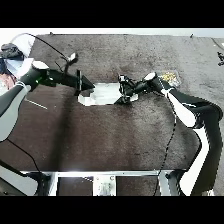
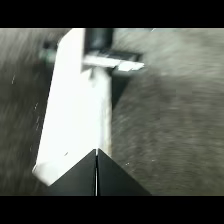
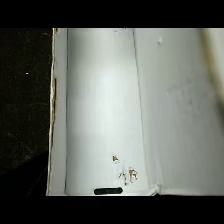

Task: Fold the box and place the chain.

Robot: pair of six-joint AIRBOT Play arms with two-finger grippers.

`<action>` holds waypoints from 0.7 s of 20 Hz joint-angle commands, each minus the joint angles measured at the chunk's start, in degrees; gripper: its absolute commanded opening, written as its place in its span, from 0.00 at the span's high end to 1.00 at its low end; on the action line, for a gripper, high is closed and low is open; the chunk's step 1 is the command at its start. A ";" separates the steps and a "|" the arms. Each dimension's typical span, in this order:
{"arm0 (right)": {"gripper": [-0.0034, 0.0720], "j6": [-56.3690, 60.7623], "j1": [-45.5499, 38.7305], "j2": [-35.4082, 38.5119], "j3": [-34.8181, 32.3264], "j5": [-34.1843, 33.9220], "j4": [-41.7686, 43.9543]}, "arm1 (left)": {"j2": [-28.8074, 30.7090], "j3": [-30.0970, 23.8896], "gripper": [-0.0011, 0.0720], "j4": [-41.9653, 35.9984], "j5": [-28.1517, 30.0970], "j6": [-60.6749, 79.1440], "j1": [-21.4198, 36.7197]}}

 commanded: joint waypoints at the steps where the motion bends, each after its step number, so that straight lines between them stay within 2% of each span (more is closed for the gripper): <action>1: 0.32 0.00 -0.02 -0.04 0.04 0.04 0.02 | -0.57 -4.68 0.97 -0.61 10.99 -4.24 -1.88; 4: 0.32 0.00 -0.02 -0.04 0.04 0.02 0.02 | -2.21 -4.02 0.97 -1.75 14.88 -4.35 -3.50; 10: 0.32 0.00 -0.02 -0.04 0.04 0.00 0.00 | -5.86 2.75 0.97 -2.82 18.99 -6.27 -3.89; 14: 0.32 0.00 -0.02 -0.04 0.04 0.02 0.02 | -7.13 2.93 0.97 -2.89 21.29 -6.27 -3.91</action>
